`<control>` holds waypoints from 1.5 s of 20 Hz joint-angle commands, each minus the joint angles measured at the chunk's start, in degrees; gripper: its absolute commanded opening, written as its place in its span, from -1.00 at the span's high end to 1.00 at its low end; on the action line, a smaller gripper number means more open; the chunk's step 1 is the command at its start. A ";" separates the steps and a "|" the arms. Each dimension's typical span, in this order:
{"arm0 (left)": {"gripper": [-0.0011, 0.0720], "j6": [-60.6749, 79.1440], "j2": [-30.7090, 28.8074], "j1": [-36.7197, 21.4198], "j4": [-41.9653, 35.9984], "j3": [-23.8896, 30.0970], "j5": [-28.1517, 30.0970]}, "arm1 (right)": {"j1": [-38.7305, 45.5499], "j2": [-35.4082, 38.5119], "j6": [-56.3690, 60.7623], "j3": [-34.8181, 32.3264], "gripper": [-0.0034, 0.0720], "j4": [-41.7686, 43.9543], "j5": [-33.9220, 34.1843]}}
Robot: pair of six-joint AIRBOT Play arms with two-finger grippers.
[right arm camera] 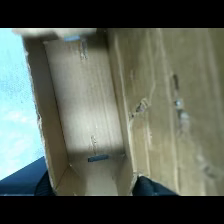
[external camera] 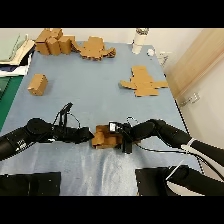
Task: Fold the box.
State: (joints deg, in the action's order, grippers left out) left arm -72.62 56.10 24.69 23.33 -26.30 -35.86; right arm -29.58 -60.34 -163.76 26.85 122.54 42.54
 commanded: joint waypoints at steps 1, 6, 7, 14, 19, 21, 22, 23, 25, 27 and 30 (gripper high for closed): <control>0.48 0.00 0.04 -0.02 -0.61 -0.04 -0.48 | -0.02 0.04 0.02 -0.02 -0.43 0.02 -0.02; -0.60 -0.90 0.04 0.00 -0.63 -0.09 0.33 | -0.02 0.04 0.00 -0.02 -0.43 0.02 -0.02; -0.60 -0.87 0.04 0.00 -0.61 -0.31 0.39 | -0.02 0.04 0.02 -0.02 -0.43 0.02 -0.02; -0.59 -16.26 0.52 6.91 16.46 -4.13 2.34 | -0.02 0.04 0.02 -0.02 -0.43 0.02 -0.02; -0.59 -28.65 0.83 11.06 27.98 -5.29 2.40 | -0.02 0.04 0.00 -0.02 -0.43 0.02 -0.02; -0.59 -31.69 1.75 12.46 30.49 -6.75 2.34 | -0.02 0.04 0.02 -0.02 -0.43 0.02 -0.02; -0.59 -33.31 2.56 13.18 31.69 -7.69 2.23 | -0.02 0.04 0.02 -0.02 -0.43 0.02 -0.02; -0.59 -34.86 3.72 14.19 33.22 -8.98 2.10 | -0.02 0.04 0.02 -0.02 -0.43 0.02 -0.02; -0.59 -38.73 6.40 16.31 37.55 -12.00 0.04 | -0.02 0.04 0.02 -0.02 -0.43 0.02 -0.04; -0.59 -44.15 9.18 17.97 42.99 -15.06 -3.50 | -0.02 0.04 0.02 -0.02 -0.43 0.02 -0.02; -0.59 -50.03 11.30 19.74 47.39 -18.05 -5.53 | -0.02 0.04 0.02 -0.02 -0.43 0.02 -0.04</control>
